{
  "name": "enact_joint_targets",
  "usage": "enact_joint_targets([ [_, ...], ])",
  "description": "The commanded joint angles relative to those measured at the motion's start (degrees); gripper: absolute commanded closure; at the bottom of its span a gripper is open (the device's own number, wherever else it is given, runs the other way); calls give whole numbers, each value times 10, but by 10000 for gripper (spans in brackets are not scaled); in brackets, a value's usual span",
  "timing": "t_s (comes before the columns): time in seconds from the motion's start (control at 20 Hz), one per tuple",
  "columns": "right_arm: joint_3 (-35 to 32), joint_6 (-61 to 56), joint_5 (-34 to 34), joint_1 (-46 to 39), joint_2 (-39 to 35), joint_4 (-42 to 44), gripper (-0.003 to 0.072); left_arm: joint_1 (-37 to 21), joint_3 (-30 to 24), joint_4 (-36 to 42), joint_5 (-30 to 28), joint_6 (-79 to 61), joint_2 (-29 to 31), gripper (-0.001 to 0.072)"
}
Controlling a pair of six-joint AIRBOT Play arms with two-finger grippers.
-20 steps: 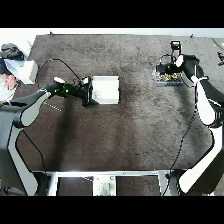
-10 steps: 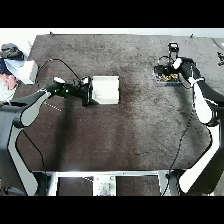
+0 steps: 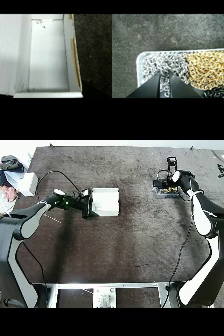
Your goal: Fold the box and place the chain.
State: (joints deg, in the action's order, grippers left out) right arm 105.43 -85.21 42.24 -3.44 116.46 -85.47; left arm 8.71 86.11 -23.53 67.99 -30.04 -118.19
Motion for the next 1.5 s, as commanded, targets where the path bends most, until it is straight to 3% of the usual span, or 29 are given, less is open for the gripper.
enact_joint_targets([
  [0.0, 0, 0, 6, 1, -14, 0, 677, 0, 0, 0, 0, 0, 0, 292],
  [0.55, 0, 63, 86, 22, -200, -5, 678, 0, 0, 0, 0, 0, 0, 292],
  [0.75, 0, 73, 39, 39, -311, -23, 678, 0, 0, 0, 0, 0, 0, 292],
  [1.05, 0, 99, -104, 84, -456, -32, 679, 0, 0, 0, 0, 0, 0, 292],
  [1.35, 0, 107, -99, 166, -507, -32, 679, 0, 0, 0, 0, 0, 0, 292],
  [1.45, 0, 107, -61, 205, -504, -32, 679, 0, 0, 0, 0, 0, 0, 292],
])
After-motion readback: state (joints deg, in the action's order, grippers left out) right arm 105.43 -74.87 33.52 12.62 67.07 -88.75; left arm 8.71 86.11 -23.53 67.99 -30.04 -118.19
